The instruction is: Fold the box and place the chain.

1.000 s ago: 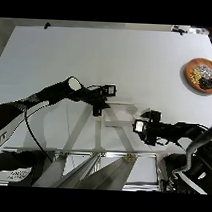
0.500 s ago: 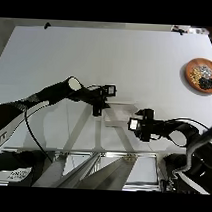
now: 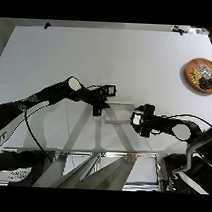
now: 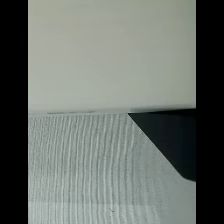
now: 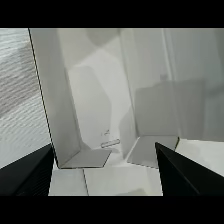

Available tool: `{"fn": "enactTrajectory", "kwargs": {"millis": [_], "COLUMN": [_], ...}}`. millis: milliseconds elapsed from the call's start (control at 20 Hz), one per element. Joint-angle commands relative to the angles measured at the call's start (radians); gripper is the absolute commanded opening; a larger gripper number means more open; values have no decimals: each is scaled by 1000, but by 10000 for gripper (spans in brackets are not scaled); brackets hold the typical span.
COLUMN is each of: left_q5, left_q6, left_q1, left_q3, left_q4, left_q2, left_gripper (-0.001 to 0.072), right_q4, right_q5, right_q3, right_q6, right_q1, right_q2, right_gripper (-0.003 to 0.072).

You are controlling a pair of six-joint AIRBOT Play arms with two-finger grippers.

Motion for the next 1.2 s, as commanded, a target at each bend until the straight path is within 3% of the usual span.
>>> {"fn": "enactTrajectory", "kwargs": {"millis": [0, 400, 700, 900, 1150], "left_q5": [0, 0, 0, 0, 0], "left_q6": [0, 0, 0, 0, 0], "left_q1": [-1, -1, -1, -1, -1], "left_q3": [1, 1, 1, 1, 1], "left_q4": [0, 0, 0, 0, 0], "left_q2": [0, 0, 0, 0, 0], "left_gripper": [13, 13, 13, 13, 13], "right_q4": [71, 246, 253, 237, 240], "right_q5": [48, 106, 153, 256, 275], "right_q3": [14, 17, 74, 130, 136], "right_q6": [-115, -308, -327, -344, -344], "right_q1": [-67, -142, -163, -266, -272], "right_q2": [-1, -18, -145, -160, -199], "right_gripper": [694, 694, 693, 693, 693]}}
